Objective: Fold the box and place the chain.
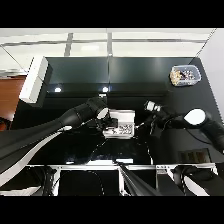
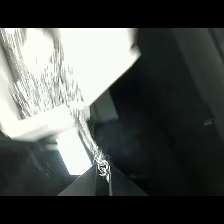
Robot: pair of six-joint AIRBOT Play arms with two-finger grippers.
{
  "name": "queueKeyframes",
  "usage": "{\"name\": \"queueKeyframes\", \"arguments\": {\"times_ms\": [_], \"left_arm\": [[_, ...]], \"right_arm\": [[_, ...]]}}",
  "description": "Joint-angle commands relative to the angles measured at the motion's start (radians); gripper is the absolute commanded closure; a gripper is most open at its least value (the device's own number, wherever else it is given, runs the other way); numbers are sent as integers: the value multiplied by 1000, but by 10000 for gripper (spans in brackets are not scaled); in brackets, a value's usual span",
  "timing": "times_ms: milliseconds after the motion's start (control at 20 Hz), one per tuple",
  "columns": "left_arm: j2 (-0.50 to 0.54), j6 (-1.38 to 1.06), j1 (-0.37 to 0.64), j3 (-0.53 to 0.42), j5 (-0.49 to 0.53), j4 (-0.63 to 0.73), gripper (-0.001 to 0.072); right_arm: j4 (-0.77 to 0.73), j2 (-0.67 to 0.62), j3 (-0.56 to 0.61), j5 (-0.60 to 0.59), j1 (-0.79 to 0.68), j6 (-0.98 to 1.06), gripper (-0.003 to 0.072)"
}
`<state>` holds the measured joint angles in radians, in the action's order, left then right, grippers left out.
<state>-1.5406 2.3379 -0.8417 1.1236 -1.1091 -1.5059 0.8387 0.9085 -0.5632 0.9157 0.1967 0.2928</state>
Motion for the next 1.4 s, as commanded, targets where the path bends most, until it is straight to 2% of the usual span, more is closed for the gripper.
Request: {"name": "queueKeyframes", "arguments": {"times_ms": [0,100,200,300,400,600,850,950,1050,1350], "left_arm": [[1,-1,0,1,0,0,684],[1,0,0,1,0,0,684],[1,0,0,1,0,0,684],[1,0,0,1,0,0,684],[1,0,0,1,0,0,684],[1,0,0,1,-3,0,684],[1,0,0,1,-2,0,684],[1,0,0,1,-2,0,684],[1,0,0,1,1,0,684],[1,0,0,1,-2,0,684]], "right_arm": [[-5,-108,-139,217,-36,263,669],[-48,-145,-244,307,-41,394,668],[-163,-153,-313,339,-41,460,669],[-348,-151,-325,313,-40,472,669],[-430,-148,-323,270,-37,472,669],[-421,-113,-295,261,-34,535,668],[-419,-58,-160,179,51,579,663],[-381,-48,-132,144,72,631,264],[-289,-49,-133,157,56,632,261],[24,-50,-133,291,-104,647,261]]}}
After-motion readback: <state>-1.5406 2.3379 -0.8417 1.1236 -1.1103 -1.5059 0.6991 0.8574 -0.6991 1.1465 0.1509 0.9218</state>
